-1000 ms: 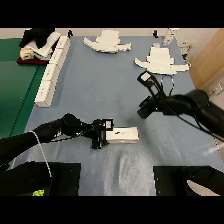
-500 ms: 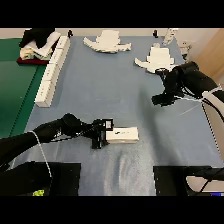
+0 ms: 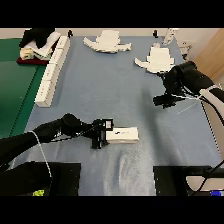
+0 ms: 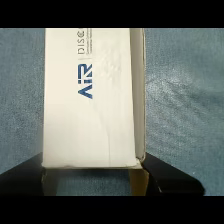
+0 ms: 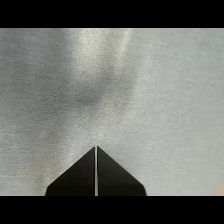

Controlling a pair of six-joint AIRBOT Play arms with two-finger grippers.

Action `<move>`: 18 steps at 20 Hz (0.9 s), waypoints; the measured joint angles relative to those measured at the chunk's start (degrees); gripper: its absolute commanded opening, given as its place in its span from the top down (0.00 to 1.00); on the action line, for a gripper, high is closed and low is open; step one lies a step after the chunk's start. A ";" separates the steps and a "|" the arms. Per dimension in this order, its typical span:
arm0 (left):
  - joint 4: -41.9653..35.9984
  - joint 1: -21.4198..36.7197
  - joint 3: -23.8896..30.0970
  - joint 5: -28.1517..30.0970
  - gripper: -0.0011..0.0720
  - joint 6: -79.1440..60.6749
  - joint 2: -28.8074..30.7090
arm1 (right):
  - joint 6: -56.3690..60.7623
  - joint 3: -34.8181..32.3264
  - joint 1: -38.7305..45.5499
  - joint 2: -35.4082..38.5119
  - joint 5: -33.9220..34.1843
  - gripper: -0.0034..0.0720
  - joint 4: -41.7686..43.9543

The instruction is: Fold the box.

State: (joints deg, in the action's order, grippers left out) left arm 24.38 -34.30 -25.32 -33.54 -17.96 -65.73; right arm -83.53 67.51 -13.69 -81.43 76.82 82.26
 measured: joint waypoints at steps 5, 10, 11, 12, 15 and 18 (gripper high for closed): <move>-0.11 0.00 0.00 -0.37 0.26 0.61 1.40 | 0.11 0.04 0.11 -0.09 0.15 0.93 0.00; 2.78 1.53 0.00 -1.44 0.26 8.41 6.86 | 0.13 0.04 0.11 -0.09 0.20 0.93 0.00; 4.70 2.56 0.00 -1.79 0.26 12.02 8.31 | 0.11 0.04 0.11 -0.09 0.20 0.93 0.00; 7.19 4.00 0.00 -2.25 0.26 16.35 10.03 | 0.13 0.04 0.11 -0.09 0.20 0.93 0.00; 14.84 10.01 0.02 -4.46 0.26 29.44 15.93 | 0.13 0.04 0.11 -0.09 0.20 0.93 0.00; 23.43 19.21 0.02 -8.61 0.26 42.99 22.45 | 0.13 0.04 0.11 -0.09 0.22 0.93 0.00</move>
State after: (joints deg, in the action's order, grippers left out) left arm 47.81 -15.09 -25.30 -42.15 25.04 -43.29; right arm -83.40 67.55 -13.58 -81.52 77.03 82.26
